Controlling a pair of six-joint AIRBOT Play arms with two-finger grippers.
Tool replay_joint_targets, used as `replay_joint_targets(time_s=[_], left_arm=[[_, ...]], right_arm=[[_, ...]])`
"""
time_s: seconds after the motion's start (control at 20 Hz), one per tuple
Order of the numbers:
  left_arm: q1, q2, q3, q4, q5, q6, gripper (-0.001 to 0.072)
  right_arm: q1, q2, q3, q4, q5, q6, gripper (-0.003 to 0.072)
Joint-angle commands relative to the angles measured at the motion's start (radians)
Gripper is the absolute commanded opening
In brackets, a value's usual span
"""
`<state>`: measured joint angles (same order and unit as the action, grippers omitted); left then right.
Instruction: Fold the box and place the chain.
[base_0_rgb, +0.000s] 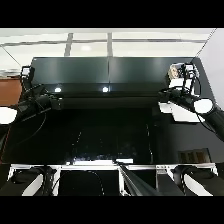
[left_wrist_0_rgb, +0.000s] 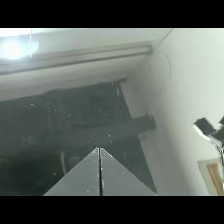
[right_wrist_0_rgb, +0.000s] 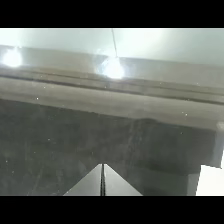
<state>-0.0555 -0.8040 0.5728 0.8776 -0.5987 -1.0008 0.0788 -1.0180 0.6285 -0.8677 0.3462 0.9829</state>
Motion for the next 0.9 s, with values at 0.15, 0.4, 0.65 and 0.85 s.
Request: replay_joint_targets(time_s=[0.15,0.4,0.65,0.85], left_arm=[[-0.043,-0.013,0.000,-0.037,-0.241,-0.002,0.0025],[-0.069,-0.013,0.002,-0.055,-0.172,-0.002,0.0503],[-0.029,-0.012,0.002,0.051,-0.168,-0.061,0.0713],[0.016,-0.012,0.002,0.076,-0.172,-0.081,0.0712]], right_arm=[[0.001,0.000,0.002,0.144,-0.020,0.005,0.0018],[-0.005,0.000,0.014,0.271,0.127,0.007,0.0490],[-0.168,0.000,0.175,-0.055,0.510,0.202,0.0709],[-0.594,-0.018,0.272,-0.345,0.525,0.381,0.0710]])
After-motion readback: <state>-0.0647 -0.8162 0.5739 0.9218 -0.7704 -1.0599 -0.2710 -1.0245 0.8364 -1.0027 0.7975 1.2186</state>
